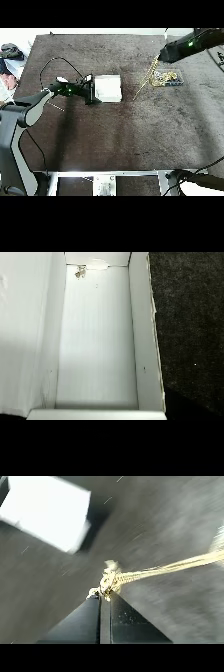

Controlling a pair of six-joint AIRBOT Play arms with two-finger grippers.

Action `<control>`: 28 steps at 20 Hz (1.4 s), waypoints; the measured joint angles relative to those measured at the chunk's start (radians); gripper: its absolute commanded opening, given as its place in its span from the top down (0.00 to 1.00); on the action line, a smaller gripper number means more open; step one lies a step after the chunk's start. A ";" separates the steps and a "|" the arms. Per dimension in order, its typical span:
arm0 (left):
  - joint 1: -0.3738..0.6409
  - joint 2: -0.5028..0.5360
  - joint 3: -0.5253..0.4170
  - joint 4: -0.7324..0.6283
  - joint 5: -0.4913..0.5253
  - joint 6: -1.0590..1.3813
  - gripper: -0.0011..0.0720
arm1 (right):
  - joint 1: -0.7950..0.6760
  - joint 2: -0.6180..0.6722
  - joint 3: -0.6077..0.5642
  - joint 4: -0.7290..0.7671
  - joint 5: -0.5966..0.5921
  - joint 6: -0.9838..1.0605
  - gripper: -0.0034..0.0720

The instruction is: Fold the box and place the chain.

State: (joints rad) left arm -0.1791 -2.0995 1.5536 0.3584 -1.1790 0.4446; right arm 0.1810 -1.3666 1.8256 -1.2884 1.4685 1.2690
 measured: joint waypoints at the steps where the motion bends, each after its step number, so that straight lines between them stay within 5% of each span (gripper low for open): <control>1: 0.000 0.000 0.000 0.000 0.000 0.000 0.33 | 0.004 0.000 -0.018 0.040 0.019 -0.008 0.94; 8: 0.000 0.000 0.000 0.000 0.000 0.000 0.33 | 0.013 0.000 -0.090 0.274 0.072 -0.093 0.94; 13: 0.000 0.000 0.000 0.000 0.000 0.000 0.33 | 0.014 0.002 -0.160 0.175 0.037 -0.105 0.94; 14: 0.000 0.000 0.000 0.000 0.000 0.000 0.33 | 0.014 0.001 -0.196 0.124 0.008 -0.092 0.88; 15: 0.000 0.000 0.000 0.000 0.000 0.000 0.33 | 0.013 0.001 -0.236 0.080 -0.024 -0.086 0.62; 16: 0.000 0.000 0.000 0.000 0.000 0.000 0.33 | 0.012 0.000 -0.285 0.036 -0.061 -0.079 0.57; 21: 0.000 0.000 0.000 0.000 0.000 0.000 0.33 | 0.012 -0.001 -0.507 -0.058 -0.233 -0.076 0.58; 28: 0.000 0.000 0.000 0.000 0.000 0.000 0.33 | 0.015 -0.096 -0.637 0.187 -0.334 -0.466 0.58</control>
State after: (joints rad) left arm -0.1791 -2.0995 1.5536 0.3580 -1.1786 0.4446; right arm 0.1963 -1.4628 1.1885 -1.1015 1.1347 0.8032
